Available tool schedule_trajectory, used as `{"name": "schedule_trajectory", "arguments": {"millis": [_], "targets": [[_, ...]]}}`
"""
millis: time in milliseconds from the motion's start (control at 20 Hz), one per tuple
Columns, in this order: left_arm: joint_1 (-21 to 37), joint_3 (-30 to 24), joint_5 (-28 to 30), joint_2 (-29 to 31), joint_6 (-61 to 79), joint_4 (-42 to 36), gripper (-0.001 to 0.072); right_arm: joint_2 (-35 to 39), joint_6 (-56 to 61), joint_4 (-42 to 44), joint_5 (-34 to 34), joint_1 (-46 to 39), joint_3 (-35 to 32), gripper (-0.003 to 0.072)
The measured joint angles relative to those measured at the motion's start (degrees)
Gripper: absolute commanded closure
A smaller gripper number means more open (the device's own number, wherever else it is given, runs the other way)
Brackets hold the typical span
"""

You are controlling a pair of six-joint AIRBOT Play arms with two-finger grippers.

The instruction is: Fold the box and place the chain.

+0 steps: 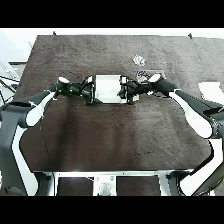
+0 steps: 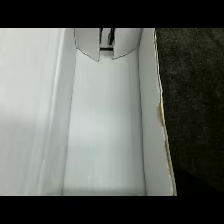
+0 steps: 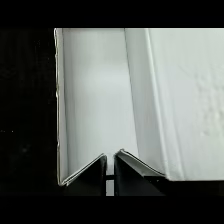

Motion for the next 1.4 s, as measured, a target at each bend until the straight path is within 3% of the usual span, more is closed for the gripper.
{"name": "schedule_trajectory", "arguments": {"millis": [300,600,800,1050,1400], "targets": [[0.00,0.00,-0.02,0.00,0.00,0.00,0.0353,4.68,13.20,-9.77,2.80,-1.92,0.00,0.0677],[0.00,0.00,-0.02,0.00,0.02,0.00,0.0353,12.13,30.32,-11.74,4.46,-7.45,0.00,0.0678],[-0.02,0.00,-0.04,0.00,0.02,0.00,0.0353,13.38,43.60,-11.78,4.83,-13.27,-0.72,0.0678],[0.00,0.00,-0.04,0.00,0.02,0.00,0.0353,11.19,53.53,-9.40,5.49,-17.57,-3.39,0.0679],[-0.02,0.00,-0.07,0.00,0.02,0.00,0.0352,2.21,56.72,0.00,6.88,-17.66,-4.24,0.0680]]}}
